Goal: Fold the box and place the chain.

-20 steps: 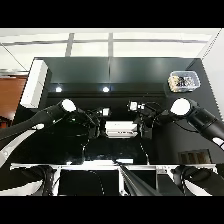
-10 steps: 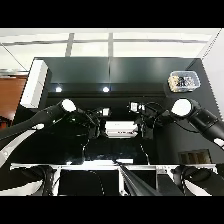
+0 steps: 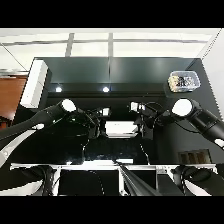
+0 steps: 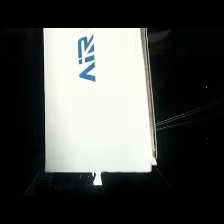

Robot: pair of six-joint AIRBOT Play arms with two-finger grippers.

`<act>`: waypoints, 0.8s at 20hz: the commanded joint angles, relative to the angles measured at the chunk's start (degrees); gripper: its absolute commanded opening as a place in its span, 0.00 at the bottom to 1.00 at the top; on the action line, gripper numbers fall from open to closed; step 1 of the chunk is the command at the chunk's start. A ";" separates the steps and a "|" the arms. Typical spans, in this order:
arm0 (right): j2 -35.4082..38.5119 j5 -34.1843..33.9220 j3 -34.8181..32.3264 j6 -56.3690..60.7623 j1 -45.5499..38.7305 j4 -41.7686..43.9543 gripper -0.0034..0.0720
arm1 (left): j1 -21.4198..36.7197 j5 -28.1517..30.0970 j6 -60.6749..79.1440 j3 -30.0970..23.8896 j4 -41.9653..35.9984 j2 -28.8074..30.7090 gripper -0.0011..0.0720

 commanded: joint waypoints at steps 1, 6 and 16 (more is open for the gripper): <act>0.04 -4.46 0.02 -0.02 0.00 2.84 0.50 | 0.00 0.02 0.09 0.04 0.00 -0.02 0.68; 0.00 -5.14 0.00 0.07 0.02 2.93 0.50 | 0.00 0.02 0.11 0.04 0.02 -0.02 0.68; -0.48 -4.68 -0.20 0.07 0.02 -0.17 0.50 | 0.00 0.02 0.09 0.04 0.02 -0.02 0.68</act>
